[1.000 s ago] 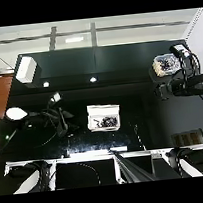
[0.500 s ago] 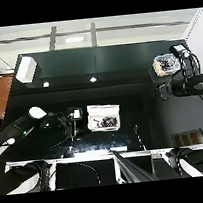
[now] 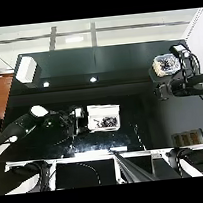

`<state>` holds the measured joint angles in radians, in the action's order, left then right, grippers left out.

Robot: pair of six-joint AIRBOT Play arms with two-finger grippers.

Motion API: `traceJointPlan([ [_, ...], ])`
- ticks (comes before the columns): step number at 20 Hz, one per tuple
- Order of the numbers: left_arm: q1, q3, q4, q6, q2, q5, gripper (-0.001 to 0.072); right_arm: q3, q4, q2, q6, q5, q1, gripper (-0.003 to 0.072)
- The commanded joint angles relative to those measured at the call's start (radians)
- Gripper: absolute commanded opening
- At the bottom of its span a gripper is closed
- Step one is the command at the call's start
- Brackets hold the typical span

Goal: Fold the box and place the chain.

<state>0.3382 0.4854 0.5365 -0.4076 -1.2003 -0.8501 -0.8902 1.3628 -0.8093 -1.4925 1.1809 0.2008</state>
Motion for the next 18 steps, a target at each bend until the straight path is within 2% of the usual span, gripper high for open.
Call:
traceJointPlan([
  [1,0.016,0.002,-0.021,0.004,-0.002,-0.003,0.0715,0.000,0.000,0.000,0.000,0.000,0.001,0.0437],
  [6,0.047,0.003,-0.020,0.015,-0.003,0.014,0.0715,0.000,0.000,0.000,0.000,0.000,0.001,0.0437],
  [18,0.047,0.002,0.013,0.128,-0.005,0.001,0.0718,0.000,0.000,0.000,0.000,-0.010,0.001,0.0437],
])
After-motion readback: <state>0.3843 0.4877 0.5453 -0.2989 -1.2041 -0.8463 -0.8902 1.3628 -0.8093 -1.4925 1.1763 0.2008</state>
